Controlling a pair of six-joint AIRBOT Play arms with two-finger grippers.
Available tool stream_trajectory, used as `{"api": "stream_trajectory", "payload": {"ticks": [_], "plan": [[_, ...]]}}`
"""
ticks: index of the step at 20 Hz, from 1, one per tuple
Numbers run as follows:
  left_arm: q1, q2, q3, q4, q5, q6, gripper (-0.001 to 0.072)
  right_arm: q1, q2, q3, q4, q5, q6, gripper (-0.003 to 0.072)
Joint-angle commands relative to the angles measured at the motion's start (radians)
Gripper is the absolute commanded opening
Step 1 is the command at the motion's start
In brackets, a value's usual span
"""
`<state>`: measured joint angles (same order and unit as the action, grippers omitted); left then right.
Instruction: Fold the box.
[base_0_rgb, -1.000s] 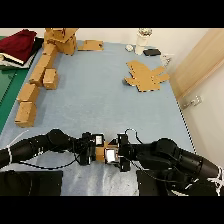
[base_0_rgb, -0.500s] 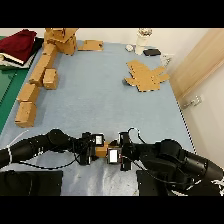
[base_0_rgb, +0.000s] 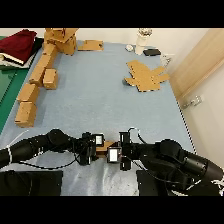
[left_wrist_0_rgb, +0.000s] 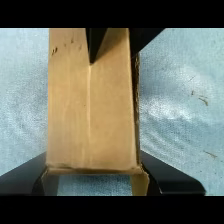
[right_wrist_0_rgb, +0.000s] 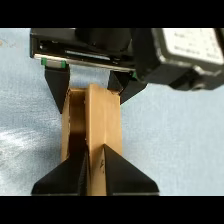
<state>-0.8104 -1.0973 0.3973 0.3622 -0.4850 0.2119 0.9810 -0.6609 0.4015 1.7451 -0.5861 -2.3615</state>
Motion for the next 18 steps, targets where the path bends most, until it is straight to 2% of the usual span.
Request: {"api": "stream_trajectory", "payload": {"ticks": [1,8,9,10,14,18], "plan": [[0.000,0.000,0.000,0.001,0.000,0.001,0.0435,0.000,-0.008,0.000,0.025,-0.015,0.015,0.0143],[0.000,0.000,0.000,0.001,0.000,0.001,0.0435,0.000,-0.005,0.000,0.076,-0.067,0.015,0.0185],[0.000,0.000,0.001,0.001,-0.001,0.001,0.0435,0.000,-0.005,0.000,0.077,-0.069,0.015,0.0298],[0.000,0.000,0.000,0.001,0.000,0.002,0.0436,0.000,-0.005,0.000,0.080,-0.069,0.015,0.0346],[0.000,0.000,0.001,0.001,0.000,0.001,0.0435,0.000,-0.005,0.016,0.096,-0.082,0.015,0.0346],[0.000,0.000,0.000,0.001,0.000,0.001,0.0435,-0.001,-0.004,0.066,0.096,-0.142,0.032,0.0346]]}}
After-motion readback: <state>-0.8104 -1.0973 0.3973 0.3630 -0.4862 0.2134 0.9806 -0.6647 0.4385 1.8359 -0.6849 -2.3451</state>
